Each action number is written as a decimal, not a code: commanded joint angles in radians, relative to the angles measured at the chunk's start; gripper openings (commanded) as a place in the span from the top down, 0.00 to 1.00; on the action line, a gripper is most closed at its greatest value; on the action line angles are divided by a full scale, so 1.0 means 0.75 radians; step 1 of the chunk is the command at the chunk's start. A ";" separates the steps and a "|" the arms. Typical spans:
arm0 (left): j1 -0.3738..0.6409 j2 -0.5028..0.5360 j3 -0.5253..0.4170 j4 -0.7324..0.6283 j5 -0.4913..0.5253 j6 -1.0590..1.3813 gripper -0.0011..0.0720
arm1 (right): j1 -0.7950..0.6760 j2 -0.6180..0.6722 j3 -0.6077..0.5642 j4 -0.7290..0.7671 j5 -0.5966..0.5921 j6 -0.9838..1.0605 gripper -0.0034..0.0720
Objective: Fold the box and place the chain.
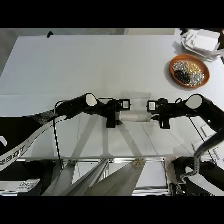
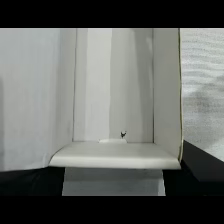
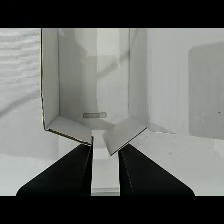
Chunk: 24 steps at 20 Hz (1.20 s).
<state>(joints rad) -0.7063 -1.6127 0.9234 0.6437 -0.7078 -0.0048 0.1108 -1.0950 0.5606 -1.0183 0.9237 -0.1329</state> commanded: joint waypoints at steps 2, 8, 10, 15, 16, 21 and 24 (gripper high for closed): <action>0.001 0.001 -0.001 0.001 0.001 0.000 0.70 | 0.003 -0.001 0.001 0.041 0.006 0.001 0.75; 0.001 0.001 -0.001 0.001 0.001 0.000 0.70 | 0.004 -0.003 0.001 0.110 0.026 -0.010 0.74; 0.001 0.001 -0.001 0.001 0.001 0.000 0.70 | 0.004 -0.007 -0.002 0.111 0.044 -0.010 0.66; 0.001 0.001 -0.001 0.000 0.001 0.000 0.70 | 0.004 -0.007 -0.016 0.114 0.038 -0.010 0.66; 0.001 0.001 -0.001 0.000 0.001 0.000 0.70 | 0.004 -0.007 -0.016 0.125 0.038 -0.010 0.74; 0.001 0.001 -0.001 0.001 0.000 0.000 0.70 | 0.061 -0.022 -0.016 0.182 -0.014 -0.074 0.75; 0.001 0.001 -0.001 0.001 0.000 0.000 0.70 | 0.086 -0.071 -0.016 0.183 -0.072 -0.069 0.75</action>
<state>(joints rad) -0.7059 -1.6127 0.9234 0.6445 -0.7086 -0.0048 0.1570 -1.1248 0.5491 -0.8883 0.9066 -0.1768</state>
